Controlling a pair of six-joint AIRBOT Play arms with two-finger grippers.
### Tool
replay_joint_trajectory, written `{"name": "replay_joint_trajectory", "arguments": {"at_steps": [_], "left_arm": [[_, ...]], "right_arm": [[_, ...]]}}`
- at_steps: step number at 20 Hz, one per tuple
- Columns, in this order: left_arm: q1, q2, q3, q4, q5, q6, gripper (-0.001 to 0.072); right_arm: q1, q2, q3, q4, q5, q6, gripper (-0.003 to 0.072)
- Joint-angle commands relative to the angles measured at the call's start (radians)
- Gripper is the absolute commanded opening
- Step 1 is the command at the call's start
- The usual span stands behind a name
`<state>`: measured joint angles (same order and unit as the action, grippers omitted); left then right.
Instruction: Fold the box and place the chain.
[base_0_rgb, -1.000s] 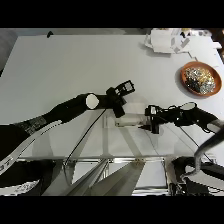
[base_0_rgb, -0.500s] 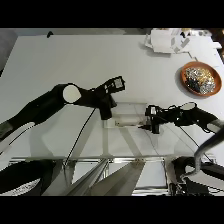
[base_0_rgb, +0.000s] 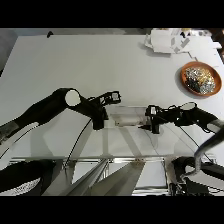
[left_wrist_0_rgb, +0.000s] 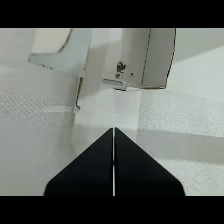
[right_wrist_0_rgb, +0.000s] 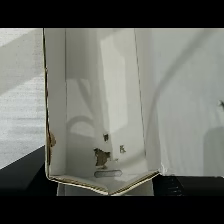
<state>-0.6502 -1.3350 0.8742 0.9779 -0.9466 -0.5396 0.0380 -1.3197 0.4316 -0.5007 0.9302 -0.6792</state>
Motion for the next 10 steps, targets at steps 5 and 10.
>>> {"name": "replay_joint_trajectory", "arguments": {"at_steps": [5,10], "left_arm": [[0.018,-0.052,-0.039,0.032,-0.006,0.074,0.0018],[0.02,-0.051,-0.039,0.017,0.093,0.367,0.0421]], "right_arm": [[0.0,0.0,0.001,0.0,0.0,0.001,0.0464],[0.0,0.0,0.001,0.0,0.0,0.001,0.0464]]}}
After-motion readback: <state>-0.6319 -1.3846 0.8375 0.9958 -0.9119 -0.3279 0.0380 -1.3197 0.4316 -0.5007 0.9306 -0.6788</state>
